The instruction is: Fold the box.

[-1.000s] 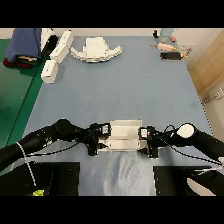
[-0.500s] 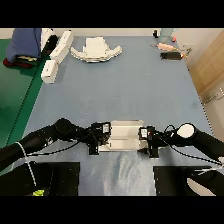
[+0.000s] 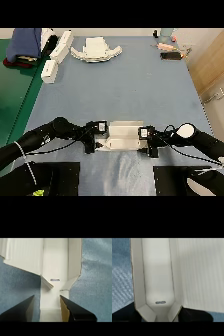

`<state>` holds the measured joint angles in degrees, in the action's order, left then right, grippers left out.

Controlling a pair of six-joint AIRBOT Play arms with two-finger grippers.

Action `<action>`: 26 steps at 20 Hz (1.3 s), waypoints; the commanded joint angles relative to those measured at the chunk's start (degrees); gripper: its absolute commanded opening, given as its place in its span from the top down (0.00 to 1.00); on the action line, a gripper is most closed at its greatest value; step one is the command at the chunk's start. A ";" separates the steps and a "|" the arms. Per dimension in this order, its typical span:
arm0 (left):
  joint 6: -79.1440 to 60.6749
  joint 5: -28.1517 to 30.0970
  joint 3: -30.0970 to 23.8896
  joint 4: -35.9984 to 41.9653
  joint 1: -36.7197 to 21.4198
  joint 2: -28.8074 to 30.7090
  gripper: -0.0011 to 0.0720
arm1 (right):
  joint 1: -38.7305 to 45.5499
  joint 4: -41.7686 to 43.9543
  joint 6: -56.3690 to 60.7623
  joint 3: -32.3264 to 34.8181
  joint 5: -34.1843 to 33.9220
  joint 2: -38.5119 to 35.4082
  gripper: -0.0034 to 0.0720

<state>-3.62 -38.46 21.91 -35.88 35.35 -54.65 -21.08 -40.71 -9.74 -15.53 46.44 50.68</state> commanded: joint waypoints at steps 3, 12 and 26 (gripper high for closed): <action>-0.11 -2.58 0.04 1.81 0.13 1.38 0.31 | -0.02 0.00 0.04 0.00 0.02 -0.02 0.18; -1.99 3.93 0.07 8.09 5.03 -1.11 0.49 | -0.02 0.00 0.04 0.00 0.02 -0.02 0.18; -7.56 5.27 0.07 19.67 6.86 -4.52 0.59 | -0.02 0.00 0.04 0.00 0.02 -0.02 0.18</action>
